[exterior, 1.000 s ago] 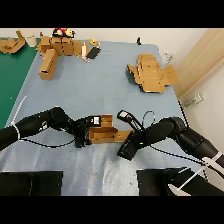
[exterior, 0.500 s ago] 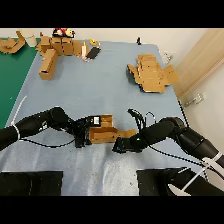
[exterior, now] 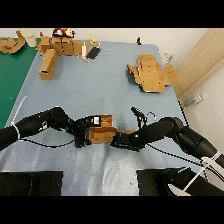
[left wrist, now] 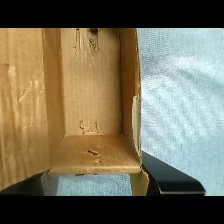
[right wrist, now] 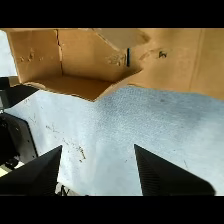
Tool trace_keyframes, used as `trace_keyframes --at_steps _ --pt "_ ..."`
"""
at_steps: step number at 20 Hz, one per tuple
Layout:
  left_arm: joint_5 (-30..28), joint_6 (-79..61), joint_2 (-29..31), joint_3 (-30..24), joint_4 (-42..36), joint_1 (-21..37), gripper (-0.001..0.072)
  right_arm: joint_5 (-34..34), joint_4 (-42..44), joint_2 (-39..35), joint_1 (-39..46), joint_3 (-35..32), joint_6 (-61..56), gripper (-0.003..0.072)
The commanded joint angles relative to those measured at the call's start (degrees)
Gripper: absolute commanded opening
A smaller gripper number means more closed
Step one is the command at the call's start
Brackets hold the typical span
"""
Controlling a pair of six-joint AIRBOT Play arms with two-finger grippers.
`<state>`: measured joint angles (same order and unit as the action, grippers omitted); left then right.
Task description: Fold the box.
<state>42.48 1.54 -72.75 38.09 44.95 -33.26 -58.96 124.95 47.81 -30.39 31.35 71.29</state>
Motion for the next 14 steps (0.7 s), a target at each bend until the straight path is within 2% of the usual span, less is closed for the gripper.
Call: trace_keyframes --at_steps 1,5,6,7,8,9,14 --pt "-0.02 0.00 0.00 0.02 0.02 0.02 0.0340 0.42 0.02 0.09 -0.07 0.07 -1.86 0.0705" --pt "-2.58 0.00 0.00 0.04 -1.14 0.02 0.0340 0.07 0.11 0.09 -0.07 0.07 -1.86 0.0686" --pt "-2.54 0.00 0.00 0.04 -1.46 0.02 0.0340 -0.42 0.24 0.09 -0.07 0.07 -1.86 0.0620" --pt "-2.47 -0.02 0.00 0.04 -1.46 0.02 0.0339 -0.50 0.55 0.09 -0.07 0.07 -1.86 0.0393" --pt "-2.45 0.00 0.00 0.04 -1.46 0.02 0.0340 -0.37 0.59 0.09 -0.07 0.07 -1.77 0.0107" --pt "-2.58 0.00 0.00 0.04 -1.46 0.02 0.0339 0.07 0.61 0.09 -0.07 0.07 -0.63 0.0004" --pt "-2.71 -0.02 0.00 0.04 -1.68 0.00 0.0339 0.22 0.83 0.04 -0.07 0.07 1.36 0.0005"
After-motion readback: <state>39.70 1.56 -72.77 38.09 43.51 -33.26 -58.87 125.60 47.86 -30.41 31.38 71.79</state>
